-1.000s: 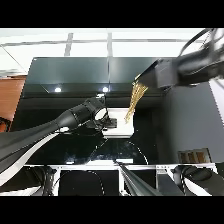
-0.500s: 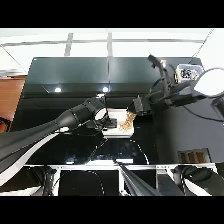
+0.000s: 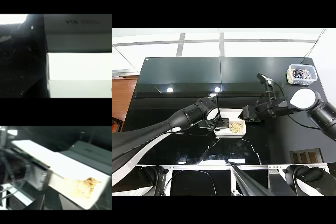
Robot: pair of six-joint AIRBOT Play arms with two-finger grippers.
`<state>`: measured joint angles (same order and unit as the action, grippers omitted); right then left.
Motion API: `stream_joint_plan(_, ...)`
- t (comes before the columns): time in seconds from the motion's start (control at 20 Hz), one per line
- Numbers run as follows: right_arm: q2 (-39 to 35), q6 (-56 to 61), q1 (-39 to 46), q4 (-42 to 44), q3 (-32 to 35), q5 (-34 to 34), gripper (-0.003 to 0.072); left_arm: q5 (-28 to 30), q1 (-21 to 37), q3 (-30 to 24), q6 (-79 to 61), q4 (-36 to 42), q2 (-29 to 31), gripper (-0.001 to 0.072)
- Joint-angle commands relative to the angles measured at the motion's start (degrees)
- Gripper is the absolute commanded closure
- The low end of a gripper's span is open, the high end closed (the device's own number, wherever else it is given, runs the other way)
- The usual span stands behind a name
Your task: Fold the box and place the chain.
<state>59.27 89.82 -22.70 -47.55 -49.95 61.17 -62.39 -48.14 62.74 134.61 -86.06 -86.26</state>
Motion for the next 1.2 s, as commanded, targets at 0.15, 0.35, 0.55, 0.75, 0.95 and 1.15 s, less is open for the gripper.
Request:
stream_joint_plan(0.15, -2.9, -4.6, 9.7, -3.4, 0.3, 9.4, 0.0482, 0.5, 0.0, 0.0, 0.0, 0.0, 0.0, 0.0683)
stream_joint_plan(0.35, -3.8, -4.6, 9.6, -5.6, 0.3, 9.3, 0.0483, 4.3, 0.1, 0.1, 0.0, 0.2, 0.0, 0.0682)
stream_joint_plan(0.55, -3.8, -4.6, 9.4, -6.3, 0.3, 9.6, 0.0482, 2.3, 0.1, 1.2, 0.0, 1.4, 0.4, 0.0681)
stream_joint_plan(0.75, -3.8, -4.6, 9.4, -6.7, 0.3, 9.2, 0.0482, 1.4, 0.0, 2.3, -0.9, -1.4, 5.0, 0.0337)
stream_joint_plan(0.95, -3.8, -4.6, 9.4, -6.8, 0.3, 8.9, 0.0482, -6.0, 0.1, 1.9, -8.8, -6.3, 12.2, 0.0329)
stream_joint_plan(1.15, -3.8, -4.6, 9.4, -10.7, 0.3, 9.1, 0.0482, -13.2, 6.6, -5.0, -12.4, -19.9, 23.2, 0.033)
